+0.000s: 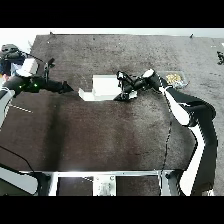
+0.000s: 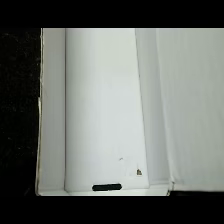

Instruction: Fold the box and place the chain.

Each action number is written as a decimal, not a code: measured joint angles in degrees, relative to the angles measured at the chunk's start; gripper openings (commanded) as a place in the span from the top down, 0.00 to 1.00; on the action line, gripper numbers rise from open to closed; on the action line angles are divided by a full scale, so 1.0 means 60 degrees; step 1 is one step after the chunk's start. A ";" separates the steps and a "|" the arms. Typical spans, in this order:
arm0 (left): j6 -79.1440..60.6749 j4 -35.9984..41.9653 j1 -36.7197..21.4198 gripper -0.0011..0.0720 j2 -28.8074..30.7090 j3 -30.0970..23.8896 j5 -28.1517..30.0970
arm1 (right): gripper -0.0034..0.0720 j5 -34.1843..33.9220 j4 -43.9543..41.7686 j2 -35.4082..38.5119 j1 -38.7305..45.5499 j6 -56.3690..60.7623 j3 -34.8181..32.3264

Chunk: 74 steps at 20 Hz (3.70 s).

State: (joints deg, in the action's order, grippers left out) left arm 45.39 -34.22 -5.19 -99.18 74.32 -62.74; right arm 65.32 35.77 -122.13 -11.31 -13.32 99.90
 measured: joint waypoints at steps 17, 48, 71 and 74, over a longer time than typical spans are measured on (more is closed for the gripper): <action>0.0401 0.1749 0.0827 0.74 -0.1133 -0.0386 0.0678 | 0.28 0.0000 0.0000 0.0000 0.0000 0.0004 0.0004; 0.3803 -0.0634 0.2568 0.43 -0.1129 0.1865 0.0109 | 0.28 0.0000 0.0000 0.0000 0.0000 0.0000 0.0004; 1.0196 -0.6699 0.4849 0.49 -0.1647 0.3792 0.0608 | 0.28 0.0000 0.0000 0.0000 0.0000 0.0004 0.0000; 1.1125 -0.8062 0.5329 0.51 -0.2299 0.4965 -0.0393 | 0.28 0.0000 0.0000 0.0000 0.0000 0.0004 0.0004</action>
State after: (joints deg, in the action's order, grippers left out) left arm 112.14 -82.59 26.79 -112.97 104.12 -65.10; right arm 65.32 35.77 -122.13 -11.31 -13.30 99.92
